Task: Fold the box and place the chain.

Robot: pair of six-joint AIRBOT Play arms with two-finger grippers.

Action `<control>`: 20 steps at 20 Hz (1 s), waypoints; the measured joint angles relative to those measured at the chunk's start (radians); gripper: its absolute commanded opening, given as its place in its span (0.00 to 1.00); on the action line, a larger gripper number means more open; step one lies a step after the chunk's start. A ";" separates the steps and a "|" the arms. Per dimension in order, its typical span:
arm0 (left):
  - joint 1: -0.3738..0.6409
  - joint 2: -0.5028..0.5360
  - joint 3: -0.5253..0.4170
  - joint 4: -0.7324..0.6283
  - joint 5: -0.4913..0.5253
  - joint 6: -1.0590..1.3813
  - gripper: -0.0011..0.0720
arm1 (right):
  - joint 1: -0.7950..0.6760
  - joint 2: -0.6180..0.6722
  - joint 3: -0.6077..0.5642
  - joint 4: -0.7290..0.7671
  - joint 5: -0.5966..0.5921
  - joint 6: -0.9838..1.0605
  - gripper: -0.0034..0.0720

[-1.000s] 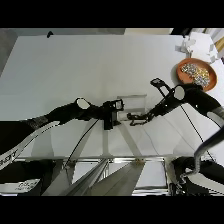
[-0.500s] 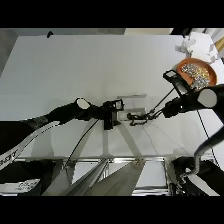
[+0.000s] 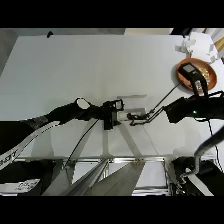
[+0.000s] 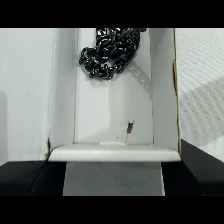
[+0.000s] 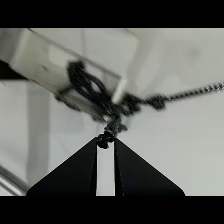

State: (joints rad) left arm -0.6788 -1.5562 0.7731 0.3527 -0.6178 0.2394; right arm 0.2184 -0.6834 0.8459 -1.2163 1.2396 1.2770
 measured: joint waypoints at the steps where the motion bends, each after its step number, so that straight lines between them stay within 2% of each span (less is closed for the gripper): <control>1: 0.000 0.000 0.000 0.000 0.000 0.000 0.36 | 0.000 -0.002 0.019 0.032 -0.012 -0.003 0.07; 7: 0.000 0.000 0.000 0.000 0.000 0.000 0.36 | 0.000 -0.097 0.145 0.248 -0.059 -0.038 0.07; 12: 0.000 0.000 0.000 0.000 0.000 0.000 0.36 | 0.048 -0.191 0.176 0.385 -0.096 -0.106 0.07; 15: 0.000 0.000 0.000 0.000 0.000 0.000 0.36 | 0.102 -0.255 0.181 0.369 -0.115 -0.131 0.07; 20: 0.000 0.000 0.000 0.000 0.000 0.000 0.36 | 0.169 -0.372 0.182 0.214 -0.119 -0.129 0.07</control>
State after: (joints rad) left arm -0.6788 -1.5562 0.7731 0.3523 -0.6178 0.2394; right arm 0.3870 -1.0557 1.0275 -1.0027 1.1210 1.1477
